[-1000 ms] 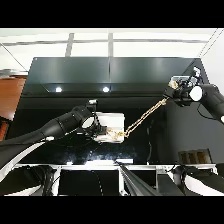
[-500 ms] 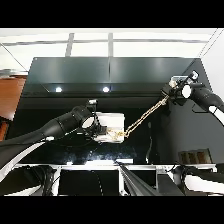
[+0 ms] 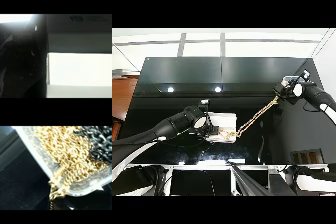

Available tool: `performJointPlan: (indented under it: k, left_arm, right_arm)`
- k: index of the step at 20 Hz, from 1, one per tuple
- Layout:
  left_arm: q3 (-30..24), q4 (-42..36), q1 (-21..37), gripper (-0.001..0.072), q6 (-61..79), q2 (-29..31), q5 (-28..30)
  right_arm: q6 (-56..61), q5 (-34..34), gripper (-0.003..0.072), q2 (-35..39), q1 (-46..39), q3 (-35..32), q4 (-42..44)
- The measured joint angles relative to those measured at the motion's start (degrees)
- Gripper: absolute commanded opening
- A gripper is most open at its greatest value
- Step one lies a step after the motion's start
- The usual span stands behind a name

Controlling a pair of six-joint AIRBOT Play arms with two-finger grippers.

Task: Fold the box and place the chain.

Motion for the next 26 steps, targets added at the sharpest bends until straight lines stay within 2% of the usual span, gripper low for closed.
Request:
performJointPlan:
  k: [5, 12, 16, 21, 26]
  left_arm:
    - [0.0, 0.0, 0.0, 0.0032, 0.0, 0.0, -0.1]
    - [0.0, 0.0, 0.0, 0.0032, 0.0, 0.0, -0.2]
    - [0.0, 0.0, 0.0, 0.0032, 0.0, 0.0, -0.4]
    - [0.0, 0.0, 0.0, 0.0032, 0.1, 0.0, -0.7]
    - [0.0, 0.0, 0.0, 0.0032, 0.3, 0.0, -1.0]
  right_arm:
    - [-16.5, 4.1, 0.0021, 7.9, 0.2, 2.2, 7.4]
    - [-34.6, 15.6, 0.0022, 30.6, 0.2, 2.7, 16.9]
    - [-42.8, 23.7, 0.0023, 41.0, 0.2, 2.8, 29.4]
    - [-48.0, 29.8, 0.0022, 45.3, 4.4, 2.8, 43.0]
    - [-48.5, 26.6, 0.0022, 44.7, 16.5, 2.8, 47.8]
